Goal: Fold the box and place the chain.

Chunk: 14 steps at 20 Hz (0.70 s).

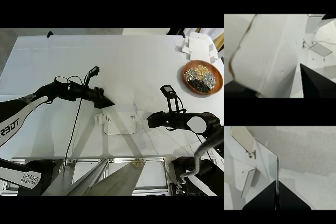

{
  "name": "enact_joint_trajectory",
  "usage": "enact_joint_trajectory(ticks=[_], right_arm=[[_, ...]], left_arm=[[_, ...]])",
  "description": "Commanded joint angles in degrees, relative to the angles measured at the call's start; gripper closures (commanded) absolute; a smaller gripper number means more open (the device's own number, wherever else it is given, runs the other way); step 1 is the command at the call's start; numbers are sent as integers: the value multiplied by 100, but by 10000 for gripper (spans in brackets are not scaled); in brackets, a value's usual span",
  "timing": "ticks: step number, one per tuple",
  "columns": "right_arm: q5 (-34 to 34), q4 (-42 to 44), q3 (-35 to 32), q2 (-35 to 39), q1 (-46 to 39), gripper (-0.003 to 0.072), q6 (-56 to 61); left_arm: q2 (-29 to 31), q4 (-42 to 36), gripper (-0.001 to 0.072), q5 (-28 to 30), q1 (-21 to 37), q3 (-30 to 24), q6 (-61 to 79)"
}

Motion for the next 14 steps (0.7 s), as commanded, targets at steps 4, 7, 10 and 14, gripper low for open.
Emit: enact_joint_trajectory(ticks=[4, 7, 10, 14], right_arm=[[13, 2, -4, -2, 7, 679, 0], [13, 2, -4, -2, 7, 679, 0], [13, 2, -2, -2, 7, 679, 0], [15, 70, -2, -2, 7, 667, -2]], left_arm=[[-92, 737, 464, 26, -129, 57, -131], [-79, 776, 583, 28, -129, 57, 151], [4, 778, 668, 42, -129, 57, 601], [175, 782, 704, 153, -142, 57, 778]])
